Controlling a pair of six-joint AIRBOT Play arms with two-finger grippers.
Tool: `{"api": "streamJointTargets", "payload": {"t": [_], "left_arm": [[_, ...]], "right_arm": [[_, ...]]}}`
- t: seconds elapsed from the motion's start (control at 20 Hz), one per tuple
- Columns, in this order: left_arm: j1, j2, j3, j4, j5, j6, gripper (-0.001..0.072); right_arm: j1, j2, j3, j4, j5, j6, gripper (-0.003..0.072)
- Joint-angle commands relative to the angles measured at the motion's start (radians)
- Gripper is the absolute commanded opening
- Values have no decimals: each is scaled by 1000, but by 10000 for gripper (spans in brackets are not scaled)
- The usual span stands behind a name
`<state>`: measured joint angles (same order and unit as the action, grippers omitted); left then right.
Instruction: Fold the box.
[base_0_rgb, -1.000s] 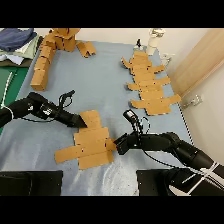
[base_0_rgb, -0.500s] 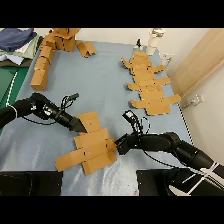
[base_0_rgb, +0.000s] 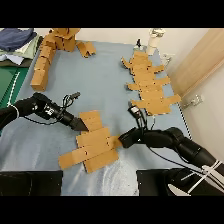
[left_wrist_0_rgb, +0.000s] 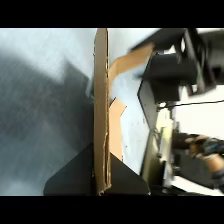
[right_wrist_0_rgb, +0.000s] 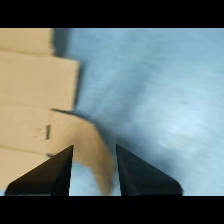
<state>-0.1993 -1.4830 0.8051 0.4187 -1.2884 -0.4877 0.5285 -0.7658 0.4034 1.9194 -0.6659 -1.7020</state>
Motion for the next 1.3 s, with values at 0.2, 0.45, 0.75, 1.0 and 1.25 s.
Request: {"api": "streamJointTargets", "payload": {"t": [0.2, 0.45, 0.75, 1.0, 1.25], "left_arm": [[-293, 233, 3, 212, 437, 156, 11], [-399, 387, 3, 130, 510, 347, 12], [-399, 392, -1, 129, 493, 429, 12], [-400, 383, -62, 112, 509, 452, 12], [-415, 383, -103, 97, 550, 475, 12]], "right_arm": [[-167, 99, 165, -195, -264, 202, 3], [-162, 119, 164, -2, -269, 169, 3], [-152, 95, 157, 97, -390, 132, 3], [-153, 5, 103, 96, -368, 140, 3], [-152, -73, 52, 110, -295, 140, 3]]}}
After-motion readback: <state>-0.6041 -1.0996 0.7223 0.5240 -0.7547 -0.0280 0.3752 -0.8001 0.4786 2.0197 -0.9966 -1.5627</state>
